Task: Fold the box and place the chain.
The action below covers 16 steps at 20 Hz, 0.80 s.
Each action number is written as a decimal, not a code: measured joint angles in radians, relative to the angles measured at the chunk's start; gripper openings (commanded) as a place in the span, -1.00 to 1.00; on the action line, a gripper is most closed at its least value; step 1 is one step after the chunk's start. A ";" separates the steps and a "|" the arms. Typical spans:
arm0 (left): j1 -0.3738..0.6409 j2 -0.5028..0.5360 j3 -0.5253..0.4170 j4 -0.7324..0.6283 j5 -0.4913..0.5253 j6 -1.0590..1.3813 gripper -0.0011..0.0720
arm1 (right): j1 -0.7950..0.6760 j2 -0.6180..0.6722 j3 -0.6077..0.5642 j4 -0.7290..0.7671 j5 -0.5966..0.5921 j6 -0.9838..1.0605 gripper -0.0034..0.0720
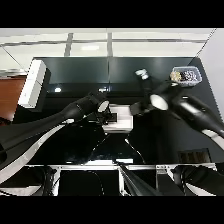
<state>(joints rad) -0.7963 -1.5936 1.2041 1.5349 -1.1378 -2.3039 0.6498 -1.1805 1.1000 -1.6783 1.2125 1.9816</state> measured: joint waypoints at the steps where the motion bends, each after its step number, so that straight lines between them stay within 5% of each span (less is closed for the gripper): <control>1: 0.000 0.000 0.000 -0.002 0.000 0.000 -0.90 | -0.016 0.032 0.002 -0.087 0.022 -0.012 -0.21; 3: 0.000 0.000 0.000 -0.002 0.000 0.000 -0.90 | -0.085 0.075 -0.002 -0.253 0.057 -0.023 -0.21; 4: 0.000 0.000 0.000 -0.002 0.000 0.000 -0.90 | -0.133 0.087 -0.010 -0.301 0.050 -0.026 -0.03; 5: 0.000 0.000 0.000 -0.002 0.000 -0.001 -0.90 | -0.194 0.095 -0.025 -0.338 0.020 -0.019 1.00; 11: 0.000 0.000 0.000 -0.002 0.000 -0.002 -0.90 | -0.589 0.048 -0.122 -0.209 -0.353 0.027 0.97; 16: 0.000 0.000 0.000 -0.002 0.000 -0.002 -0.90 | -0.800 -0.208 0.111 -0.008 -0.431 0.023 0.97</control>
<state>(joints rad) -0.7963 -1.5932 1.2041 1.5326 -1.1374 -2.3058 -0.1505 -1.3888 1.2114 -1.6859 0.7811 2.0045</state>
